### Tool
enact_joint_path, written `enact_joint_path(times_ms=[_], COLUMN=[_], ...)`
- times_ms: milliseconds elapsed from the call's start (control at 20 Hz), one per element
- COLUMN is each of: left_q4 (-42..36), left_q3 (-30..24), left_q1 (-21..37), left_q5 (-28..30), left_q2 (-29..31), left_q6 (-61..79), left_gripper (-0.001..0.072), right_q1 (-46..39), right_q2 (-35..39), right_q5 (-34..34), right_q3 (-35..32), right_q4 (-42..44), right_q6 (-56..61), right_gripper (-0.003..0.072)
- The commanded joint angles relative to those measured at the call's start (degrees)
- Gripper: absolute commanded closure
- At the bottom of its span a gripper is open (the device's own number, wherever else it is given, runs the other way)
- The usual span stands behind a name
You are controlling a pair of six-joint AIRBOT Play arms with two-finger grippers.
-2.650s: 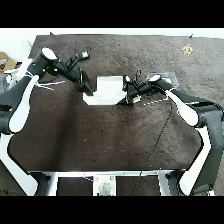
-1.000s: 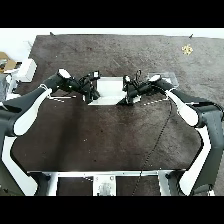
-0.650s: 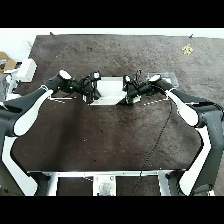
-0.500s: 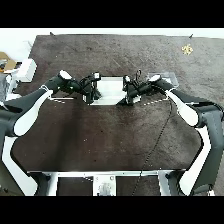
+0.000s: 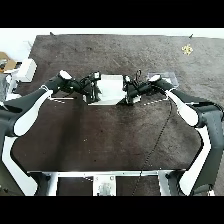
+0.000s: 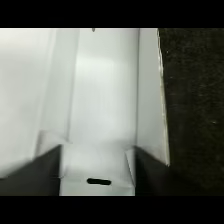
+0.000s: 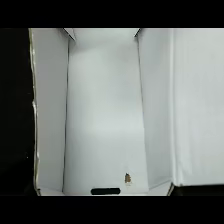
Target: Fold the box and place the chain.
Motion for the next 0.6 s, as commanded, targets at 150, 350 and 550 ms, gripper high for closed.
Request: enact_joint_path(times_ms=[150, 350, 550], left_q4=[1.8, 1.8, 4.7], left_q3=[0.2, 0.3, 0.3], left_q1=[3.8, 8.2, 12.9], left_q5=[-4.5, -6.6, -6.7], left_q2=[1.8, 8.6, 16.2], left_q6=[-12.4, -26.8, -46.8], left_gripper=[0.0700, 0.0700, 0.0700], right_q1=[0.0, 0.0, 0.0], right_q2=[0.0, 0.0, 0.0], right_q5=[0.0, 0.0, 0.0], right_q3=[0.0, 0.0, 0.0], right_q4=[0.0, 0.0, 0.0], right_q6=[-0.1, -0.1, -0.1], right_gripper=[0.0235, 0.0234, 0.0235])
